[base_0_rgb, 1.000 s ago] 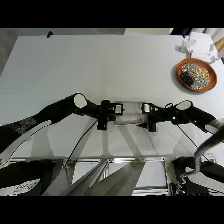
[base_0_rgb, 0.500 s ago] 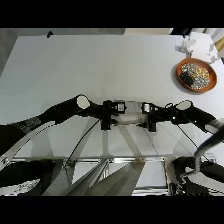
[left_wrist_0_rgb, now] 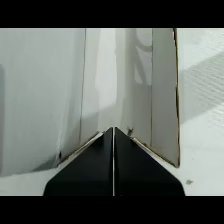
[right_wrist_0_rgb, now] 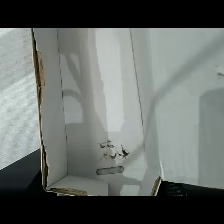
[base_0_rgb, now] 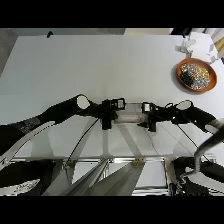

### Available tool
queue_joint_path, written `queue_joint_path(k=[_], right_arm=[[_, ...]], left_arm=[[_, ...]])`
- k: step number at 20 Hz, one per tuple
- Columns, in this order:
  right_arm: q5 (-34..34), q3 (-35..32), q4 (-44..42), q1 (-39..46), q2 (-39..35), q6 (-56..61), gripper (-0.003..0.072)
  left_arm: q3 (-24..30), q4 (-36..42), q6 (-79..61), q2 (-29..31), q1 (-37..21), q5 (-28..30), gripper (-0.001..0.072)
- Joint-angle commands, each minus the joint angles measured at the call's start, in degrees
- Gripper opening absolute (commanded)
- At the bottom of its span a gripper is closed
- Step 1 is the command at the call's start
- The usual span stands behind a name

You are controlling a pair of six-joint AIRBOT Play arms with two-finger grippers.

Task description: Fold the box and place the chain.

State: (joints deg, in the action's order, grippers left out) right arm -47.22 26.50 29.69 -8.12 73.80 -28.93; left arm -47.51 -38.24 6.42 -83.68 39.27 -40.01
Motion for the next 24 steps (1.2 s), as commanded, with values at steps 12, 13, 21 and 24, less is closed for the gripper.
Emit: queue_joint_path(k=[12,13,21,24], right_arm=[[-0.13,0.00,0.04,-0.02,-0.02,-0.04,0.0314],[-0.13,0.00,0.04,-0.02,-0.02,-0.04,0.0314],[-0.13,0.00,0.04,-0.02,-0.02,-0.04,0.0314],[-0.13,0.00,0.04,-0.02,-0.02,-0.04,0.0314]], left_arm=[[3.34,-19.19,47.63,18.80,-14.05,-9.90,0.0003],[5.05,-19.19,51.08,18.53,-14.97,-9.94,0.0003],[12.02,-6.86,55.52,9.01,-15.19,-7.52,0.0004],[12.00,-3.48,55.23,7.08,-13.31,-4.42,0.0004]])
